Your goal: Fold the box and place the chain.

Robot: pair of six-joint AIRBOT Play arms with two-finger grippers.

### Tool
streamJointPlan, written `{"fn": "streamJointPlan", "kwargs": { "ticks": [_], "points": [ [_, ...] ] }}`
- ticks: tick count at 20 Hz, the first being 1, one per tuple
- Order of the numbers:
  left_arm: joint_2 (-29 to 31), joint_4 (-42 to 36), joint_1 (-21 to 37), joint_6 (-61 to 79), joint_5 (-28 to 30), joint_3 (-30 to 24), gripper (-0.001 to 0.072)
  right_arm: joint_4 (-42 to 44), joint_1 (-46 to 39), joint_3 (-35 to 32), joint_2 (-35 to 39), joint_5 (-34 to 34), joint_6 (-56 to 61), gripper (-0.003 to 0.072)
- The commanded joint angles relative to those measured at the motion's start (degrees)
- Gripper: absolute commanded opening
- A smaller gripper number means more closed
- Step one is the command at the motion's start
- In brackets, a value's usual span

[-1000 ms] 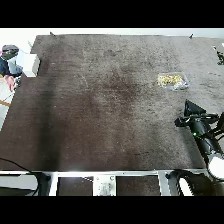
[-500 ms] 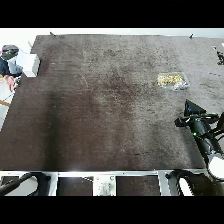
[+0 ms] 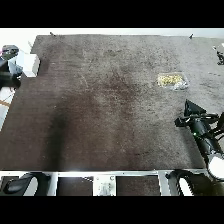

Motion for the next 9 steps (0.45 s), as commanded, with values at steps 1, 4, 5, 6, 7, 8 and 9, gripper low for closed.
{"fn": "streamJointPlan", "kwargs": {
  "ticks": [1, 4, 5, 6, 7, 8, 9],
  "points": [
    [14.4, -3.52, -0.7, 0.39, 2.8, -13.16, 0.0005, 0.0, 0.02, 0.0, 0.02, 0.0, -0.02, 0.0012],
    [21.51, -3.5, -0.7, 0.22, 1.7, -19.58, 0.0007, 0.0, 0.02, 0.0, 0.02, 0.0, 0.0, 0.0012],
    [22.18, -3.5, -0.7, 0.22, 0.9, -21.05, 0.0008, 0.0, 0.02, 0.0, 0.02, 0.02, 0.0, 0.0012],
    [22.16, -3.5, -0.7, 0.22, 0.09, -21.92, 0.0009, 0.0, 0.02, 0.0, 0.02, 0.0, 0.0, 0.0012],
    [22.16, -3.5, -0.7, 0.22, -0.66, -22.67, 0.0009, 0.0, 0.02, 0.0, 0.02, 0.02, 0.0, 0.0012],
    [22.16, -3.5, -0.7, 0.24, -1.49, -22.93, 0.0009, 0.0, 0.02, 0.0, 0.02, 0.0, 0.0, 0.0012],
    [22.16, -3.5, -0.7, 0.22, -1.99, -22.99, 0.0009, 0.0, 0.02, 0.0, 0.02, 0.02, 0.0, 0.0012]
  ]
}}
